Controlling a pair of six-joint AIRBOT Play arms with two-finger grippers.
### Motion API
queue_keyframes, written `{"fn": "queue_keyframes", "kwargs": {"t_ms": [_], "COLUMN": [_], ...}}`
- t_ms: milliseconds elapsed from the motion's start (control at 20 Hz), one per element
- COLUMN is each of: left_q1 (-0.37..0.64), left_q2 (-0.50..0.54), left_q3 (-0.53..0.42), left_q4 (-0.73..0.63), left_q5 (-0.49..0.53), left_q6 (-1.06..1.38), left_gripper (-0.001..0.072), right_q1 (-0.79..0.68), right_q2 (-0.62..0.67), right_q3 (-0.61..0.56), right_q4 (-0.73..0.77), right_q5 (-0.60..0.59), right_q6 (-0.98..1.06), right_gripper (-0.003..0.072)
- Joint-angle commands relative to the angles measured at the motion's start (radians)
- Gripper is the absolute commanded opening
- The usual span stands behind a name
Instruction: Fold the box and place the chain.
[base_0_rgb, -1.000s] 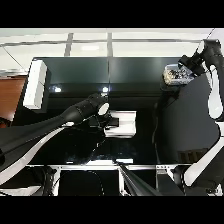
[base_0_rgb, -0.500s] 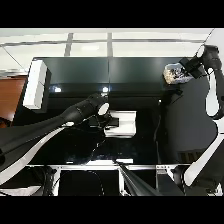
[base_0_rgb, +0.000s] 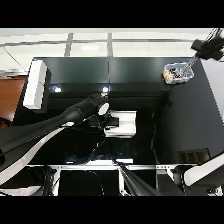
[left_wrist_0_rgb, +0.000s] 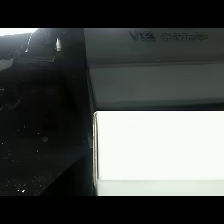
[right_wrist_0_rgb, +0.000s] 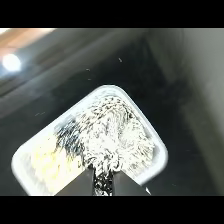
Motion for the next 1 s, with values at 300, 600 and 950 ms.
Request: {"fn": "queue_keyframes", "kwargs": {"t_ms": [300, 600, 950], "left_q1": [0.001, 0.001, 0.001], "left_q2": [0.0, 0.0, 0.0], "left_q3": [0.001, 0.001, 0.001], "left_q4": [0.0, 0.0, 0.0], "left_q5": [0.002, 0.005, 0.005], "left_q6": [0.0, 0.0, 0.0], "left_gripper": [0.003, 0.003, 0.003], "right_q1": [0.011, 0.083, 0.135], "right_q2": [0.573, 0.796, 0.87], "right_q3": [-0.129, -0.129, -0.129], "right_q4": [0.24, 0.343, 0.501], "right_q5": [0.014, 0.04, 0.22], "right_q6": [-0.242, -0.254, -0.257], "right_gripper": [0.001, 0.001, 0.0011]}}
